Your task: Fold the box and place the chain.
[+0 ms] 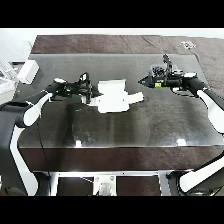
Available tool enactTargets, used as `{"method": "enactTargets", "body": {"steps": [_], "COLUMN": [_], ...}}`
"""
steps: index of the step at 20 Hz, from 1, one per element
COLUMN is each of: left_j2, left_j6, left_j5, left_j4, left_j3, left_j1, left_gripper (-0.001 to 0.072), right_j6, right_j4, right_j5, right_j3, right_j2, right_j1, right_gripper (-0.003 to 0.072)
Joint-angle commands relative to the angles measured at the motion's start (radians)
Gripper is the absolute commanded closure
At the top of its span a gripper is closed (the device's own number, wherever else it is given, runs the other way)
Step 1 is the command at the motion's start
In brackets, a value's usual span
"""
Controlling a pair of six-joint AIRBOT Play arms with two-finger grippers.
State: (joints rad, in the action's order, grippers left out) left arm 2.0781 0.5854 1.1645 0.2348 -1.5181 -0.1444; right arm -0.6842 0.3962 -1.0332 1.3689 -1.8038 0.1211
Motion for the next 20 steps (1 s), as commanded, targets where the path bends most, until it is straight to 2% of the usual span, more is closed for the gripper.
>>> {"method": "enactTargets", "body": {"steps": [1,11,13,14,15,16,17,20], "left_j2": [0.001,-0.003,-0.003,-0.003,-0.003,-0.003,-0.003,-0.003], "left_j6": [-0.001,-0.001,-0.001,-0.001,-0.001,-0.001,-0.001,-0.001], "left_j5": [0.018,-0.005,-0.004,-0.001,0.000,-0.003,-0.004,-0.001], "left_j4": [0.039,-0.012,-0.012,-0.012,-0.012,-0.012,-0.012,-0.012], "left_j3": [0.000,-0.002,-0.002,-0.002,-0.002,-0.002,-0.002,-0.002], "left_j1": [0.000,0.000,0.000,0.000,0.000,0.000,0.000,0.000], "left_gripper": [0.0692,0.0688,0.0689,0.0688,0.0688,0.0689,0.0688,0.0688], "right_j6": [0.011,0.069,0.203,0.266,0.301,0.322,0.370,0.701], "right_j4": [0.000,-0.012,-0.081,-0.117,-0.119,-0.120,-0.119,-0.121], "right_j5": [0.000,0.009,-0.044,-0.043,-0.029,-0.004,0.024,0.118], "right_j3": [0.000,0.008,-0.006,-0.040,-0.082,-0.126,-0.179,-0.317], "right_j2": [0.000,0.000,0.029,0.070,0.126,0.175,0.224,0.311], "right_j1": [0.000,0.005,0.004,-0.006,-0.016,-0.025,-0.034,-0.087], "right_gripper": [0.0448,0.0452,0.0624,0.0624,0.0590,0.0497,0.0486,0.0336]}}
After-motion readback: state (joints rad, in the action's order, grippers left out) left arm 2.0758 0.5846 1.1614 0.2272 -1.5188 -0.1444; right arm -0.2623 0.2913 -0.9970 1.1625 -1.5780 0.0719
